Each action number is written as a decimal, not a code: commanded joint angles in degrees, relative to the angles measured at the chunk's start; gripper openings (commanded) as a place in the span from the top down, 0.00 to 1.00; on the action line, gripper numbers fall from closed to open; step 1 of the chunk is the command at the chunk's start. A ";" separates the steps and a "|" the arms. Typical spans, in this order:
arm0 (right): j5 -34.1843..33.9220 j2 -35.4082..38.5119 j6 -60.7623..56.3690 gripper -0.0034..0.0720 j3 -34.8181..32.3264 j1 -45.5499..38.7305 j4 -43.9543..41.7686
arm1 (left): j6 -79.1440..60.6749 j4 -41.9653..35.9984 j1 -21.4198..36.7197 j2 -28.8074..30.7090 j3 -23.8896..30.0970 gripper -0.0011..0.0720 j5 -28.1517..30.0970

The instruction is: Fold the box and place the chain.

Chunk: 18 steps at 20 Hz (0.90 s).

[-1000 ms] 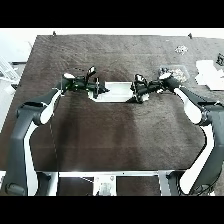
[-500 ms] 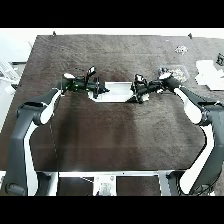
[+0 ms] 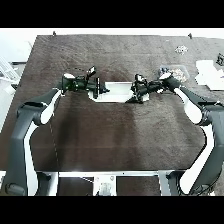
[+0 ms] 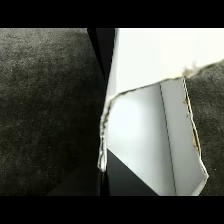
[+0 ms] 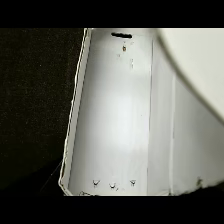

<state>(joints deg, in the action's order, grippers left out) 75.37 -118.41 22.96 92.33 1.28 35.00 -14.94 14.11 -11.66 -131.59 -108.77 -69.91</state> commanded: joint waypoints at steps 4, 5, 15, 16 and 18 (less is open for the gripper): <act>0.13 -0.02 0.02 0.19 0.00 -0.02 -0.04 | 0.00 0.00 0.07 0.00 0.00 0.96 0.00; 0.13 -0.02 0.00 0.19 0.00 -0.02 -0.02 | 0.00 -0.02 0.07 0.00 0.00 0.96 0.00; 0.13 -0.02 0.00 0.19 0.00 0.09 -0.02 | 1.55 -1.70 0.04 0.02 0.00 0.46 -4.63; 0.13 -0.02 0.00 0.19 0.00 0.09 -0.02 | 1.40 -1.75 0.09 0.02 0.00 0.46 -4.66; 0.13 -0.02 0.02 0.19 0.00 0.09 -0.02 | 1.42 -1.75 0.09 0.07 0.00 0.46 -4.85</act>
